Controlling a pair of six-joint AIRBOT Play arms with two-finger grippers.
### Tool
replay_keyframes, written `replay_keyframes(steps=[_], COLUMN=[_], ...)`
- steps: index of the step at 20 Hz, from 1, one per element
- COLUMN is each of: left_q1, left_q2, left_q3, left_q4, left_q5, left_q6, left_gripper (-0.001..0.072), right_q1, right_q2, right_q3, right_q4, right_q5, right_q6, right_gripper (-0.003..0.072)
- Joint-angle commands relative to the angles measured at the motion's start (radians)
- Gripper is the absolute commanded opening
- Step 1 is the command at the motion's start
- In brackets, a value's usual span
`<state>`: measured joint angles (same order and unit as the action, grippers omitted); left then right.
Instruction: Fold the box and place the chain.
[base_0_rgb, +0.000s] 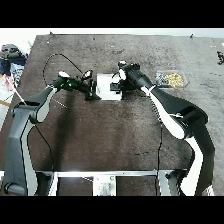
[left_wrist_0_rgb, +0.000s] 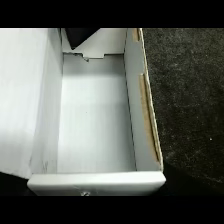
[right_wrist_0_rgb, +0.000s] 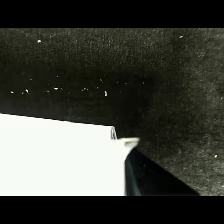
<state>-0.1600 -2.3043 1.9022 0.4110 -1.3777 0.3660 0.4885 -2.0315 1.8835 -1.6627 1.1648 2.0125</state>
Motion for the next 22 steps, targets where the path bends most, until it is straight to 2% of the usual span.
replay_keyframes(steps=[1, 11, 16, 19, 22], left_q1=[0.001, 0.001, 0.001, 0.001, 0.001], left_q2=[0.000, 0.000, 0.000, 0.000, 0.000], left_q3=[0.000, 0.000, 0.000, 0.000, 0.000], left_q4=[0.000, 0.000, -0.001, -0.001, -0.001], left_q5=[0.002, 0.002, 0.002, 0.002, 0.002], left_q6=[-0.002, -0.002, -0.002, -0.002, -0.002], left_gripper=[0.0455, 0.0455, 0.0455, 0.0455, 0.0455], right_q1=[0.000, -0.017, -0.041, -0.126, -0.275], right_q2=[0.002, 0.069, 0.159, 0.233, 0.250], right_q3=[0.001, 0.001, 0.001, 0.001, 0.000], right_q4=[0.013, 0.010, -0.018, -0.101, -0.105], right_q5=[-0.002, 0.015, 0.005, -0.006, -0.003], right_q6=[-0.004, -0.047, -0.214, -0.277, -0.312], right_gripper=[0.0265, 0.0266, 0.0265, 0.0264, 0.0264])
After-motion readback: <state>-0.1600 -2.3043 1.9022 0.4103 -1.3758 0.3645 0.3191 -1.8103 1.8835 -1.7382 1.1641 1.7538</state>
